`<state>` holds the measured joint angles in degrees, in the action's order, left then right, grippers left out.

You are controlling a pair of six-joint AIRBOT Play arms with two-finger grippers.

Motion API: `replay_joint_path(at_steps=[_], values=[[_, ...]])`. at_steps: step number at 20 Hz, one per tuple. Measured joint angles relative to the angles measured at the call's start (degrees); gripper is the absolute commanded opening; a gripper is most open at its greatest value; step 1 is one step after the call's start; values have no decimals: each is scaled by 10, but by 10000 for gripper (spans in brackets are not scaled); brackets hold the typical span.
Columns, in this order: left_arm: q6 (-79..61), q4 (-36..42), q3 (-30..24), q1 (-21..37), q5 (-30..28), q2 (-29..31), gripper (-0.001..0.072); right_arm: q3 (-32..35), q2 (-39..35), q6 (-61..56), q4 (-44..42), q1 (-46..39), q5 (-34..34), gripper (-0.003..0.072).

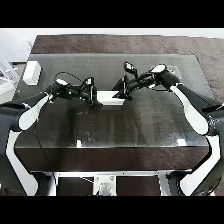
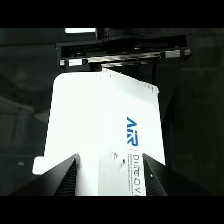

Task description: Fold the box and place the chain.

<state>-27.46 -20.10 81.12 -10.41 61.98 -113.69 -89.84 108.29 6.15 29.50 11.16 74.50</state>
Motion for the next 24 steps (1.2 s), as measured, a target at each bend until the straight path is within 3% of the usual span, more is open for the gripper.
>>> replay_joint_path(at_steps=[7,10,15,24], values=[[0,0,0,0,0,0,558,0,0,3,40,20,-27,490],[0,0,0,0,0,0,558,0,-1,3,50,25,-45,424],[0,0,0,0,0,0,558,-13,-1,3,55,26,-60,421],[0,0,0,0,0,0,558,-15,-14,-45,77,11,5,403]])
